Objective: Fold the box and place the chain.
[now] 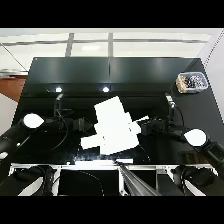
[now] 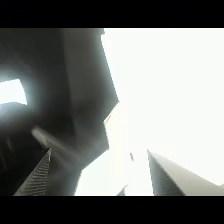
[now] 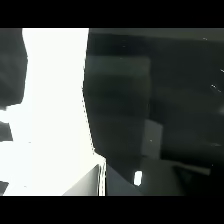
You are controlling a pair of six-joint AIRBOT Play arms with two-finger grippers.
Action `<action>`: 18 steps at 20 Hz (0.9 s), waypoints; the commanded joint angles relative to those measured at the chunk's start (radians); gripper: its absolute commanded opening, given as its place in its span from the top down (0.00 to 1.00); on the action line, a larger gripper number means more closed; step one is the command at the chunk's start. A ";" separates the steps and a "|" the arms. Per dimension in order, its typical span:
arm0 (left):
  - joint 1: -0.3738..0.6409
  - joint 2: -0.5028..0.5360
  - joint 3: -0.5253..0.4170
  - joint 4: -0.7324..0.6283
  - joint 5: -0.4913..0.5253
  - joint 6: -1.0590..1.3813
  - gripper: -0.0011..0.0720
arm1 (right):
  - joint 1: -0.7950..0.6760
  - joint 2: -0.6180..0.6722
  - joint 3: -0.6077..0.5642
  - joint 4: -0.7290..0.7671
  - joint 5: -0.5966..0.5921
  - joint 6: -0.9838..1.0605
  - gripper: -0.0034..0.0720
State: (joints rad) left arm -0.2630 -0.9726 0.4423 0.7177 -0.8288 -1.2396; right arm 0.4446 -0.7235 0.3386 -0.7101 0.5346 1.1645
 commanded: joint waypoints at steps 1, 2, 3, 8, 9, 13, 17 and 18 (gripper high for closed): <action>0.023 -0.159 0.000 -0.190 -0.152 0.237 0.03 | 0.066 0.003 -0.011 -0.031 -0.082 0.002 0.90; 0.039 -0.191 0.000 -0.254 -0.166 0.314 0.03 | 0.066 0.003 -0.011 -0.031 -0.075 0.002 0.90; 0.064 -0.220 0.000 -0.322 -0.172 0.377 0.03 | 0.066 0.003 -0.011 -0.031 -0.072 0.002 0.90; 0.151 -0.326 0.001 -0.535 -0.201 0.626 0.03 | 0.066 0.003 -0.011 -0.031 -0.065 0.002 0.90; 0.150 -0.348 0.001 -0.552 -0.202 0.665 0.03 | 0.066 0.003 -0.011 -0.031 -0.064 0.002 0.90; 0.149 -0.447 0.053 -0.555 -0.248 0.790 0.03 | 0.066 0.003 -0.011 -0.031 -0.058 0.002 0.90; 0.112 -0.558 0.159 -0.549 -0.378 0.839 0.03 | 0.066 0.003 -0.011 -0.031 -0.040 0.003 0.90; 0.099 -0.585 0.185 -0.542 -0.412 0.848 0.03 | 0.066 0.003 -0.011 -0.031 -0.041 0.002 0.90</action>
